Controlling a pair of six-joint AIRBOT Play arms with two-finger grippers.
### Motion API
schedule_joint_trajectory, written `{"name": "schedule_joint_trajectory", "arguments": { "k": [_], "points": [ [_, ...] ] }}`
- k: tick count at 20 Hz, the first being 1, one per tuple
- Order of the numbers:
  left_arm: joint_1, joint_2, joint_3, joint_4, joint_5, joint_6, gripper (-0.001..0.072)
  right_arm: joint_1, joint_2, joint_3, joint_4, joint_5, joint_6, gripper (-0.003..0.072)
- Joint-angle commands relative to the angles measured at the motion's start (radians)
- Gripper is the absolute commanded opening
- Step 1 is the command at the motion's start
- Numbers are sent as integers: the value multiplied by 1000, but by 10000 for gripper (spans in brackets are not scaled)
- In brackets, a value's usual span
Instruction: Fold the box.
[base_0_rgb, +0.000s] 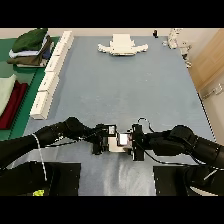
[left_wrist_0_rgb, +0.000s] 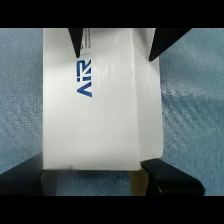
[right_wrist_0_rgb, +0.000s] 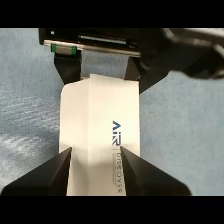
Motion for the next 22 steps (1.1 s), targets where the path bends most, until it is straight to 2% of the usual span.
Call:
{"name": "schedule_joint_trajectory", "arguments": {
  "k": [1,15,17,19,20,21,22],
  "points": [
    [0,0,1,1,0,2,511,3,15,1,-28,14,-24,485],
    [0,0,1,1,0,2,511,2,58,1,-76,96,-22,479],
    [0,0,1,1,0,2,511,2,56,-1,-81,95,-21,416],
    [0,0,1,1,0,2,511,2,44,-1,-80,94,-21,401],
    [0,0,1,1,0,2,511,2,34,-1,-80,92,-20,335],
    [0,0,1,1,0,2,511,3,22,-1,-80,93,-12,301],
    [0,0,1,1,0,2,511,3,13,-1,-72,93,-13,301]
  ]
}}
